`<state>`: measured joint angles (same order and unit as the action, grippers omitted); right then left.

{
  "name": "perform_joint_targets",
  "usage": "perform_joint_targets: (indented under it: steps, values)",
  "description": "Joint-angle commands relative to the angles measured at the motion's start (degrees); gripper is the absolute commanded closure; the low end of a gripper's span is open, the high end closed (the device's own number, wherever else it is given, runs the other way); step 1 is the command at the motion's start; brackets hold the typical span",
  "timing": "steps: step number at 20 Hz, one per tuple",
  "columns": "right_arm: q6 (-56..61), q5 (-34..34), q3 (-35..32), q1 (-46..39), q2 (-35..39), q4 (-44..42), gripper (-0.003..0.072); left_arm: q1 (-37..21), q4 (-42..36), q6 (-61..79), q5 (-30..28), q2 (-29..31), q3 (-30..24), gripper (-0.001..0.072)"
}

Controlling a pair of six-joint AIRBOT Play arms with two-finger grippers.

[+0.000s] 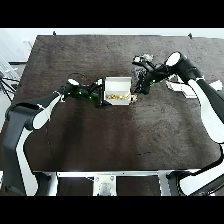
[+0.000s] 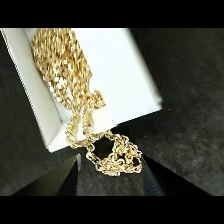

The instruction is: Fold the box and place the chain.

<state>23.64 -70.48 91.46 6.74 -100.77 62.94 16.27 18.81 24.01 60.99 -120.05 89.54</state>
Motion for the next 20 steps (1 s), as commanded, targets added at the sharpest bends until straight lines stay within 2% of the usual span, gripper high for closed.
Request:
perform_joint_targets:
  steps: [1,3,12,14,15,16,17,18,20]
  values:
    - [-6.4,0.85,-0.2,-0.02,-4.55,3.26,0.0146,-0.02,0.02,0.02,-0.11,0.04,0.02,0.0295]
    - [-6.38,3.1,-0.22,0.07,-6.01,6.29,0.0145,-0.02,0.02,0.02,-0.11,0.02,0.02,0.0295]
    - [-7.93,6.14,-0.22,2.23,-7.98,6.29,0.0147,-0.02,0.02,0.02,-0.44,0.02,0.02,0.0295]
    - [-7.39,6.16,-0.22,2.71,-8.33,6.34,0.0237,-0.02,0.02,0.02,-0.48,0.02,0.02,0.0295]
    - [-7.39,6.16,-0.2,2.71,-8.31,6.32,0.038,-0.02,0.02,0.02,-0.48,0.02,0.02,0.0295]
    - [-6.56,6.14,-0.15,2.71,-8.28,6.34,0.0473,-0.02,0.02,0.02,-0.48,0.02,0.02,0.0295]
    - [-5.38,6.01,0.02,2.69,-8.17,6.36,0.0645,-0.02,0.02,0.02,-0.48,0.02,0.02,0.0295]
    - [-4.07,5.66,0.28,2.54,-7.85,6.29,0.0684,-0.02,0.02,0.02,-0.48,0.02,0.02,0.0295]
    - [-2.36,5.4,0.33,2.4,-5.84,6.27,0.0684,-0.02,0.02,0.02,-0.48,0.02,0.02,0.0295]
